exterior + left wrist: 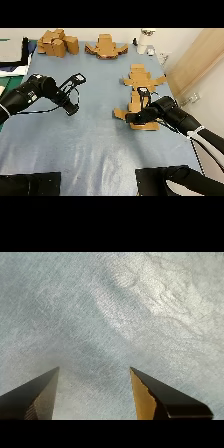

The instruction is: Fold the box.

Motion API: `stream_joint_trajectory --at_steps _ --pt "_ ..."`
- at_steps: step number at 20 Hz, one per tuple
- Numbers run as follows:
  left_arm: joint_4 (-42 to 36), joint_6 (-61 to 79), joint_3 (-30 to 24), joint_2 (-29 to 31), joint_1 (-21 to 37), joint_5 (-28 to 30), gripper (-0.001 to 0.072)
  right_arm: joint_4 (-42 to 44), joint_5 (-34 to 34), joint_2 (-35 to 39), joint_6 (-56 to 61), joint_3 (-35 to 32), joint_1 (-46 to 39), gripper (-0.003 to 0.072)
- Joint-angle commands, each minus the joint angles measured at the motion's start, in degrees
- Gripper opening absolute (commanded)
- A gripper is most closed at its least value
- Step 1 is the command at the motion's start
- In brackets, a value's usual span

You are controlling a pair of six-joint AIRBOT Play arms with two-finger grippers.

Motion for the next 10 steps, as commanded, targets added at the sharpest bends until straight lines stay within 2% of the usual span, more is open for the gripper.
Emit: stream_joint_trajectory --at_steps 1,2,4,6,8,10 --pt "0.09 0.59 0.07 0.02 0.04 0.20 0.0693 0.04 0.07 0.00 0.00 0.02 0.02 0.0037" --pt "0.31 2.32 0.07 0.02 0.04 1.14 0.0694 0.02 0.44 0.00 0.00 0.02 0.02 0.0037" --pt "0.52 7.10 0.07 0.02 0.15 6.73 0.0693 0.07 0.48 0.00 0.00 0.02 0.02 0.0037" --pt "-3.78 2.71 0.07 0.02 0.02 12.31 0.0694 0.09 0.68 0.00 0.00 0.02 0.02 0.0037" --pt "-7.76 1.51 0.07 0.02 0.02 13.60 0.0693 1.11 0.70 -0.02 0.02 0.02 0.02 0.0037" --pt "-7.98 1.46 0.07 0.02 0.04 13.68 0.0693 3.32 0.68 -0.02 -0.04 0.02 0.02 0.0037"
